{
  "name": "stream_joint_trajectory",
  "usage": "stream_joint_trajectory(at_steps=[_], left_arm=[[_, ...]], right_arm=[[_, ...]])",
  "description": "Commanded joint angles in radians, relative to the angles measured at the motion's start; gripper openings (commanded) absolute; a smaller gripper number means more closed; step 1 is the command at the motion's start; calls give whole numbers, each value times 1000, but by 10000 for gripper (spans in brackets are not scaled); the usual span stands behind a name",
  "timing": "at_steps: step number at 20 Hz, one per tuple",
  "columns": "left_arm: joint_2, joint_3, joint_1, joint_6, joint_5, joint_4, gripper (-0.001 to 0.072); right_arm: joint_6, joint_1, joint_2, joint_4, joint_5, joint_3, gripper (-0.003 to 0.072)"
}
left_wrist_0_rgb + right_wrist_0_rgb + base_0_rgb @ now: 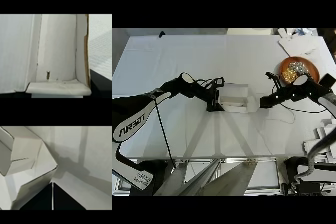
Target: Fold the box and place the chain.
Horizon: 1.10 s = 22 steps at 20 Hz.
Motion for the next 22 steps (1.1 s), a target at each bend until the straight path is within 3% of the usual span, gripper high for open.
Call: stream_joint_trajectory(at_steps=[1, 3, 5, 11, 12, 15, 16, 17, 22], left_arm=[[1, 0, 0, 0, 0, 0, 207], [1, 0, 0, 0, 0, 0, 207], [1, 0, 0, 0, 0, 0, 207], [1, 0, 0, 0, 0, 0, 207], [1, 0, 0, 0, 0, 0, 207], [1, 0, 0, 0, 0, 0, 207], [1, 0, 0, 0, 0, 0, 207], [1, 0, 0, 0, 0, 0, 207], [1, 0, 0, 0, 0, 0, 207]], right_arm=[[-5, 9, -4, 36, 11, 0, 14], [-5, 9, -3, 66, 29, 0, 18], [-24, 9, -2, 83, 34, 0, 120], [-126, 13, 31, 203, 37, 0, 139], [-146, 20, 32, 227, 37, 0, 198], [-145, 60, 32, 220, -1, 0, 240], [-143, 73, 32, 221, -13, 0, 336], [-142, 85, 32, 221, -24, 0, 358], [-48, 105, 32, 221, -85, 0, 367]])
